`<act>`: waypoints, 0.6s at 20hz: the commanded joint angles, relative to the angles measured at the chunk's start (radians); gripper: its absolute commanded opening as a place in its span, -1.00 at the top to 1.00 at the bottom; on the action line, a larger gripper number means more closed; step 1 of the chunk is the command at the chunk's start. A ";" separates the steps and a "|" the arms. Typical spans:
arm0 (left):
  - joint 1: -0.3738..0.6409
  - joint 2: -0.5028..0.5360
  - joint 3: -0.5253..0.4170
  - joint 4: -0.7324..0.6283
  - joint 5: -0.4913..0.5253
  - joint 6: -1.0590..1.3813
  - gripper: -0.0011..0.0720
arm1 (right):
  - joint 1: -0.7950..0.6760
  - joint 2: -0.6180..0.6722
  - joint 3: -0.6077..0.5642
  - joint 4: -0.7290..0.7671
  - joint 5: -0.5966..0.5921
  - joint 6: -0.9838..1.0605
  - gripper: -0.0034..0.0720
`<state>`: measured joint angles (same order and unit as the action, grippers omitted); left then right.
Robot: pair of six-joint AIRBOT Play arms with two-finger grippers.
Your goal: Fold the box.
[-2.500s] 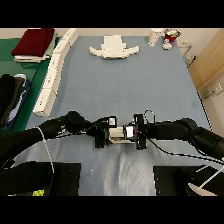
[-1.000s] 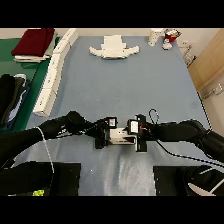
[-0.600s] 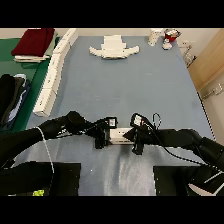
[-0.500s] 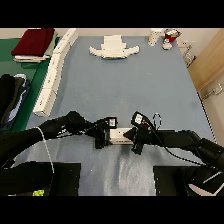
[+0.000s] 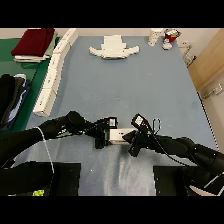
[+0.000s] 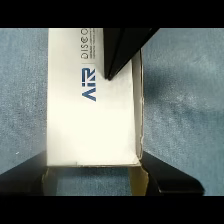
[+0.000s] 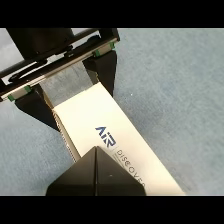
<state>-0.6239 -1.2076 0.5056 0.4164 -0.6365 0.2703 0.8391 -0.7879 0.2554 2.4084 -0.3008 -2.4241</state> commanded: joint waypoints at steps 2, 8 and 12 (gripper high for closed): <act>0.001 0.001 0.001 -0.001 0.000 -0.001 -0.25 | 0.014 -0.005 -0.022 -0.008 0.035 0.027 0.89; 0.001 0.001 0.001 -0.001 0.000 -0.001 -0.25 | 0.014 -0.002 -0.021 -0.011 0.040 0.026 0.89; 0.001 0.001 0.001 -0.001 0.000 -0.001 -0.25 | 0.015 -0.002 0.014 -0.031 0.038 0.026 0.89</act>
<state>-0.6239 -1.2076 0.5056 0.4152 -0.6369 0.2691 0.8528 -0.7914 0.2478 2.3890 -0.2729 -2.3985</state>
